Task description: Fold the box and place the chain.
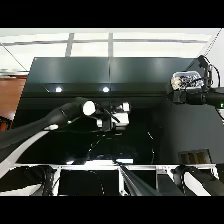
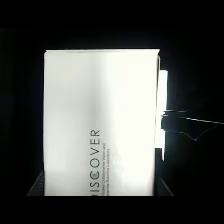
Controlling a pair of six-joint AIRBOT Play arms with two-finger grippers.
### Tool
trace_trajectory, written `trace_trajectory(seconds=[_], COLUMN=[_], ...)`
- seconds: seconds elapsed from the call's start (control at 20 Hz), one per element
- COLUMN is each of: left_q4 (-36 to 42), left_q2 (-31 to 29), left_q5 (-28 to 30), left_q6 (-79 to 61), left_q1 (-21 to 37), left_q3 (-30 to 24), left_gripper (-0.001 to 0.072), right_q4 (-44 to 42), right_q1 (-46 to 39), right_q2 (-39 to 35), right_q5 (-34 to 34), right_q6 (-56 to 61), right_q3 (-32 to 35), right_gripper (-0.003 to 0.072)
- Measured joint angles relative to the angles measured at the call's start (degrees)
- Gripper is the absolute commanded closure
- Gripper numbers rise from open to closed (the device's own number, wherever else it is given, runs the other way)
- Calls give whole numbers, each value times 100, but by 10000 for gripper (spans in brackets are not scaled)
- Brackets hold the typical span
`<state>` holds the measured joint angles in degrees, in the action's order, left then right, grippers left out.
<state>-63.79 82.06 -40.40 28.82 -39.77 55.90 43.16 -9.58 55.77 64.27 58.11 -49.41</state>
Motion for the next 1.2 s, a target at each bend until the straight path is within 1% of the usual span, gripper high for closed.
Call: trace_trajectory(seconds=[0.1, 0.2, 0.35, 0.45, 0.6, 0.7, 0.8, 0.85, 0.9, 0.95, 1.0, 1.1, 1.2], left_q4=[-337, -542, -739, -793, -946, -1082, -1187, -1231, -1252, -1255, -1294, -1456, -1794], left_q2=[-120, -144, 109, 566, 1467, 2098, 2656, 2896, 3119, 3324, 3484, 3696, 3744], left_q5=[-26, -101, -146, -341, -807, -1021, -1167, -1141, -1189, -1196, -1237, -1222, -1360], left_q6=[483, 907, 1615, 2146, 2649, 2935, 3176, 3268, 3318, 3366, 3392, 3480, 3622], left_q1=[560, 1325, 2688, 3593, 4594, 5082, 5399, 5490, 5547, 5565, 5569, 5528, 5458], left_q3=[61, 223, 778, 1458, 2710, 3580, 4284, 4572, 4848, 5062, 5248, 5560, 5899], left_gripper=[484, 484, 483, 482, 482, 482, 482, 480, 408, 171, -5, -5, -4], right_q4=[31, 35, 35, 37, 37, 35, 33, 33, 31, 31, 33, 35, 35], right_q1=[0, 0, 0, 0, 0, 0, 13, 17, 24, 28, 28, 35, 35], right_q2=[0, -2, -2, -2, -2, -2, -2, -2, 0, 0, 4, 7, 9], right_q5=[-17, -28, -35, -37, -42, -48, -98, -151, -234, -330, -435, -603, -688], right_q6=[2, 9, 44, 48, 85, 98, 114, 118, 133, 138, 155, 164, 175], right_q3=[0, 0, 0, 0, 0, 0, 0, 0, 0, 0, 0, 0, 0], right_gripper=[669, 669, 669, 669, 669, 669, 669, 669, 669, 669, 669, 669, 669])
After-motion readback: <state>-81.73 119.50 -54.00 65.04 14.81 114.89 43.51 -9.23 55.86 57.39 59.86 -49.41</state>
